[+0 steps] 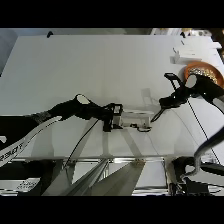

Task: Fold the box and place the chain.

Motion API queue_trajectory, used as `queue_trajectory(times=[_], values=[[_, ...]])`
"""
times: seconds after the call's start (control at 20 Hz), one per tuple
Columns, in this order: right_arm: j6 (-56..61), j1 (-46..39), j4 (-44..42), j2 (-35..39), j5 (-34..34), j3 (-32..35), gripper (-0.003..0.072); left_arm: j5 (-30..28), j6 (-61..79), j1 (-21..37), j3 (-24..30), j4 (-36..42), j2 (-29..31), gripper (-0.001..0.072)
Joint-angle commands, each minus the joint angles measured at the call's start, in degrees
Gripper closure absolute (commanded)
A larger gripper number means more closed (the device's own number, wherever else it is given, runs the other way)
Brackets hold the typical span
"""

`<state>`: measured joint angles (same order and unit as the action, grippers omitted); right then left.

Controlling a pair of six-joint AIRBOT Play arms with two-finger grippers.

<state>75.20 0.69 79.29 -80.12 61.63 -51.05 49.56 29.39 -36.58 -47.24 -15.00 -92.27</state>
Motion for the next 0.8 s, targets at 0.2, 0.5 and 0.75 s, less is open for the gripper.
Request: queue_trajectory(times=[0.2, 0.5, 0.75], values=[[0.02, -0.04, -0.07, -1.64, -0.33, 0.0, 0.047, -0.02, 0.02, 0.04, -0.02, 0.0, 0.02, 0.0525], [-0.02, -0.04, 0.07, -0.39, 1.75, -0.02, 0.0666, -0.02, 0.02, 0.04, -0.02, 0.0, 0.02, 0.0525], [-0.02, -0.04, -0.09, 10.34, 5.7, -0.02, 0.0666, -0.02, 0.02, 0.04, -0.02, 0.0, 0.02, 0.0525]])
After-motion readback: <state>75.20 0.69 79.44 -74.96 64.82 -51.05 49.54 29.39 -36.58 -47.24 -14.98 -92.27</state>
